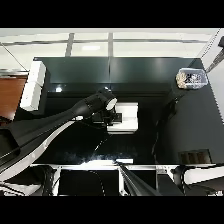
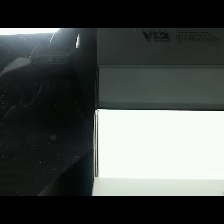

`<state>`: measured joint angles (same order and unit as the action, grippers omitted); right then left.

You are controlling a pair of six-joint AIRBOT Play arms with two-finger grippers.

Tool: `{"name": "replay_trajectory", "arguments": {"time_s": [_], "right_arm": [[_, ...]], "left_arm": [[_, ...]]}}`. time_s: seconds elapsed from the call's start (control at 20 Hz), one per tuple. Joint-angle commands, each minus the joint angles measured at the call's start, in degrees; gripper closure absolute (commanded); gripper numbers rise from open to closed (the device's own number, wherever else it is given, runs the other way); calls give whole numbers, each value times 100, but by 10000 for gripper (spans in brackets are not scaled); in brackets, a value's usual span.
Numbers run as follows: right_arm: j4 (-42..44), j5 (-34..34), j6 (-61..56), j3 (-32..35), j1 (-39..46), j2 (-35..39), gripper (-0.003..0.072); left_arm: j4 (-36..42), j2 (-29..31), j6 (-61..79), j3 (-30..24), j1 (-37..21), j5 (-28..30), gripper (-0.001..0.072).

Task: Fold the box and place the chain.

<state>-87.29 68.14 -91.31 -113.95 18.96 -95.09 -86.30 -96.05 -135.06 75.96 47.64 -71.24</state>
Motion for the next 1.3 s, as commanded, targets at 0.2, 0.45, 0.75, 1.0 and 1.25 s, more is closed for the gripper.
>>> {"name": "replay_trajectory", "arguments": {"time_s": [0.2,0.45,0.75,1.0,1.25], "right_arm": [[2247,483,1342,1346,-190,1939,676],[3729,1436,2319,3156,-474,3543,675],[4500,1963,2332,4719,-1829,4214,675],[5176,1108,2275,5543,-2728,4203,675],[4839,-37,1753,6186,-3204,4028,674]], "left_arm": [[0,0,0,2,-2,-68,684],[-2,0,0,2,-2,-103,684],[0,0,-2,2,-2,-103,683],[0,0,0,2,-2,-101,684],[2,0,0,2,-2,-103,684]]}}
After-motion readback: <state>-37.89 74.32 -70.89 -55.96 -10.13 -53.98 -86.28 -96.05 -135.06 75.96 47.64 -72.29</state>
